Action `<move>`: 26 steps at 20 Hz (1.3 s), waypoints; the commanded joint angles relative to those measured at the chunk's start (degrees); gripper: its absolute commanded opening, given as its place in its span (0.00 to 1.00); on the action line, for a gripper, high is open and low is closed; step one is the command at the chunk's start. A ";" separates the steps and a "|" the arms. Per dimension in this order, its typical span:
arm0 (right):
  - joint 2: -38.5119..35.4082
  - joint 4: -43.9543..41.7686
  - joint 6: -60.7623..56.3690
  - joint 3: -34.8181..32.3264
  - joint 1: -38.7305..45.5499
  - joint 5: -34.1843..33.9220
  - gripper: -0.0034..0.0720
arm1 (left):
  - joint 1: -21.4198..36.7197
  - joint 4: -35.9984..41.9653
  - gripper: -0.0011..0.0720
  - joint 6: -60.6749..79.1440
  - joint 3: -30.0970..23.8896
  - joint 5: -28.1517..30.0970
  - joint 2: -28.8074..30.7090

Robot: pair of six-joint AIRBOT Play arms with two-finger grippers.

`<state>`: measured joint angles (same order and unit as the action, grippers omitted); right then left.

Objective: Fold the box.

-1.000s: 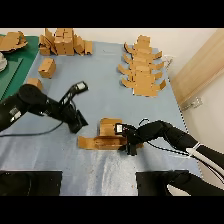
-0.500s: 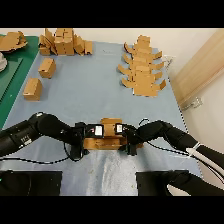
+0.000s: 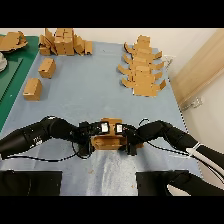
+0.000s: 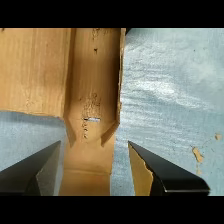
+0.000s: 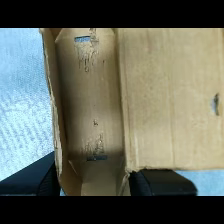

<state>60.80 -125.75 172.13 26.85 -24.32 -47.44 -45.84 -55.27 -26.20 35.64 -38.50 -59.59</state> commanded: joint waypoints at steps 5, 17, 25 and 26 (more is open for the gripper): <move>-0.04 0.00 -0.02 -0.02 -0.02 0.00 0.53 | -0.26 1.18 0.61 -0.83 0.02 1.16 -2.19; -0.04 0.00 -0.02 -0.02 -0.02 0.00 0.53 | -1.40 1.25 0.32 1.33 0.02 6.34 -2.56; -0.04 0.00 -0.02 -0.02 -0.02 0.00 0.53 | -3.74 1.20 0.08 2.80 0.02 5.90 -2.56; -0.04 0.00 -0.02 -0.02 -0.02 0.00 0.53 | -3.85 1.25 0.08 2.82 0.02 7.56 -2.62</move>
